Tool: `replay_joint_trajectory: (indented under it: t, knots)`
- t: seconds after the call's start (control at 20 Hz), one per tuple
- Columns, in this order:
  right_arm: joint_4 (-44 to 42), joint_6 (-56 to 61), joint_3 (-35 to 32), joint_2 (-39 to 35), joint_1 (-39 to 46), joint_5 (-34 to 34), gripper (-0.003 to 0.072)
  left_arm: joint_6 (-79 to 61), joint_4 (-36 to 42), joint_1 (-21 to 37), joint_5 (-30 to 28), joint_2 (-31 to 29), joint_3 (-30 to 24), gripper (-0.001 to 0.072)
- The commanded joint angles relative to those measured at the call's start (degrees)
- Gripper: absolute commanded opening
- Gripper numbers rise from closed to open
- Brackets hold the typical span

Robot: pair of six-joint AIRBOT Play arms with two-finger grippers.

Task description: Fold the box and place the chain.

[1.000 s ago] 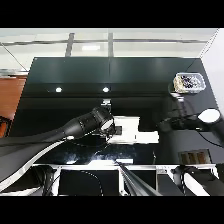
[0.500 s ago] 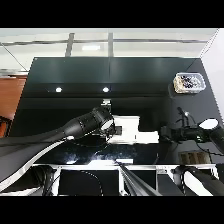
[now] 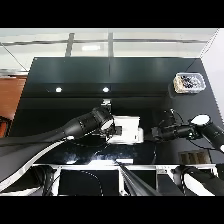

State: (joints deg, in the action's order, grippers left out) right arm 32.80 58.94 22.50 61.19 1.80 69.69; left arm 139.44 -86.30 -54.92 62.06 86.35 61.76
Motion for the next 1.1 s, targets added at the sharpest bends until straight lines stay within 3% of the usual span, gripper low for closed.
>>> replay_joint_trajectory:
  t: [0.0, 0.25, 0.45, 0.5, 0.55, 0.7, 0.85, 1.0, 1.05]
  knots:
    - [-1.31, -0.74, 1.77, 0.11, -0.50, 4.22, 0.0602, -0.11, 0.00, 0.04, -0.02, -0.04, 0.04, 0.0028]
    - [-1.40, 0.07, 1.86, 0.11, -2.05, 2.47, 0.0599, -0.11, 0.00, 0.04, -0.02, -0.04, 0.04, 0.0029]
    - [-1.27, 3.56, 3.04, 0.11, -10.08, -6.21, 0.0596, -0.11, -0.02, 0.04, -0.02, -0.04, 0.04, 0.0029]
    - [-1.16, 5.07, 4.09, 0.11, -12.87, -8.79, 0.0575, -0.13, -0.09, 0.04, 0.00, -0.04, 0.04, 0.0028]
    - [-0.50, 6.40, 5.25, 0.11, -15.58, -10.97, 0.0497, -0.13, -0.24, 0.04, -0.02, -0.04, 0.04, 0.0028]
    - [10.32, 20.79, 8.94, 0.11, -23.71, -17.18, 0.0495, -0.13, -0.22, 0.04, -0.02, -0.04, 0.04, 0.0028]
    - [23.32, 35.82, 12.13, 0.17, -29.51, -18.64, 0.0495, -0.13, -0.20, 0.04, -0.02, -0.04, 0.04, 0.0028]
    - [27.82, 43.01, 14.08, 0.66, -32.59, -18.45, 0.0493, -0.13, -0.20, 0.04, -0.02, -0.04, 0.04, 0.0028]
    - [28.79, 44.94, 14.32, 1.11, -33.42, -18.47, 0.0456, -0.13, -0.20, 0.04, -0.02, -0.04, 0.04, 0.0028]
